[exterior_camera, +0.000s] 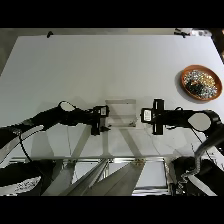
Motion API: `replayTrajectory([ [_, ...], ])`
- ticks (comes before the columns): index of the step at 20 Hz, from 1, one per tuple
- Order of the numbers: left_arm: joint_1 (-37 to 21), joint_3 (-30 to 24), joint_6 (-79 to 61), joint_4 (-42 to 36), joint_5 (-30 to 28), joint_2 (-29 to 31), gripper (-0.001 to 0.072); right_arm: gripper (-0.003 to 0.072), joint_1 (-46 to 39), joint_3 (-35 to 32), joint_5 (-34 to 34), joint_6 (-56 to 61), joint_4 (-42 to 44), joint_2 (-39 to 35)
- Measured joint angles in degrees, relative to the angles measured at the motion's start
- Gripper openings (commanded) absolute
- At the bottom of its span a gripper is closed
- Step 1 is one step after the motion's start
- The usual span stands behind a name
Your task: Fold the box and place the chain.
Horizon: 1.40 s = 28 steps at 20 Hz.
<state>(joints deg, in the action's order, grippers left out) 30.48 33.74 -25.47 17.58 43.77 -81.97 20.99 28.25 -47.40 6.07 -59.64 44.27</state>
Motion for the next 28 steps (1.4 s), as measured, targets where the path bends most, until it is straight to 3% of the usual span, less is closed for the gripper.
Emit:
replayTrajectory([
  [3,0.0,0.0,0.0,0.0,0.0,0.0,0.0331,0.0132,-0.7,-1.0,-2.0,-8.0,-0.6,2.1],
  [9,0.0,0.0,0.0,0.0,0.1,0.0,0.0331,0.0132,2.2,-1.5,1.1,-20.9,5.2,11.5],
  [16,0.0,0.0,0.0,0.0,0.2,0.0,0.0331,0.0124,2.6,-1.6,4.2,-23.5,7.6,15.3],
  [23,0.0,0.0,0.0,0.0,0.2,0.0,0.0331,0.0126,-0.2,-1.6,1.2,-22.8,7.6,15.7],
  [28,0.0,0.0,0.0,0.0,0.2,0.0,0.0331,0.013,-1.5,-1.5,0.6,-24.8,12.3,17.1],
])
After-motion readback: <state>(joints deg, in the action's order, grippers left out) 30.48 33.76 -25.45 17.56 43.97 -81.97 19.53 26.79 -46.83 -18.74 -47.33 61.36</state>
